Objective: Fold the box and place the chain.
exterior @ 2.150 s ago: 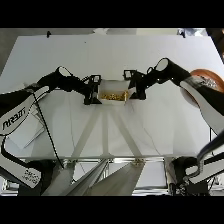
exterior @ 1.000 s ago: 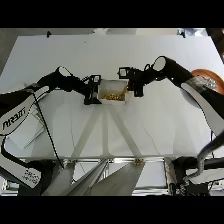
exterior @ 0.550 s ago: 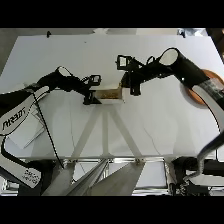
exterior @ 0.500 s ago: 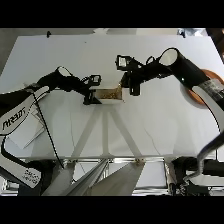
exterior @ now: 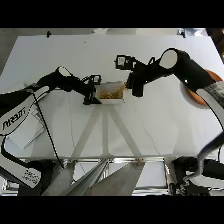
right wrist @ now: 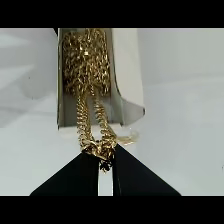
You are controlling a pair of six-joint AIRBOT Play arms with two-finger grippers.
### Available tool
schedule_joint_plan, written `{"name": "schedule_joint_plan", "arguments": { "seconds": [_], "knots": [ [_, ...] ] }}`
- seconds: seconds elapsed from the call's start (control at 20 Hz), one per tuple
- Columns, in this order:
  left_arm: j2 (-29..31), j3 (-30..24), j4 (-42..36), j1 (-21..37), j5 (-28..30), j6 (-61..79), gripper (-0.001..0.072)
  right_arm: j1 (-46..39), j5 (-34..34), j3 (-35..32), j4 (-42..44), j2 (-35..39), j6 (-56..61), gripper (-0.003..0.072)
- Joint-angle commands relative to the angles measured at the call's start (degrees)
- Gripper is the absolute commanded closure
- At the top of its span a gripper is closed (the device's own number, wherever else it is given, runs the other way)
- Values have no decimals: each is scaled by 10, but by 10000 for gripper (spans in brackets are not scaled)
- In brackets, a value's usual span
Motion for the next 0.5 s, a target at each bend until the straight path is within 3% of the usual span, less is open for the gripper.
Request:
{"name": "schedule_joint_plan", "arguments": {
  "seconds": [0.0, 0.2, 0.45],
  "knots": [
    [0, 0, 0, 0, 0, 1, 386, 1, 35, 0, -44, 9, 50, 677],
    [0, 0, 0, 0, 0, 1, 386, 1, 90, 0, 38, 9, 58, 677],
    [0, 0, 0, 0, 0, 1, 386, 9, 23, 0, 120, 3, 58, 677]
  ]
}}
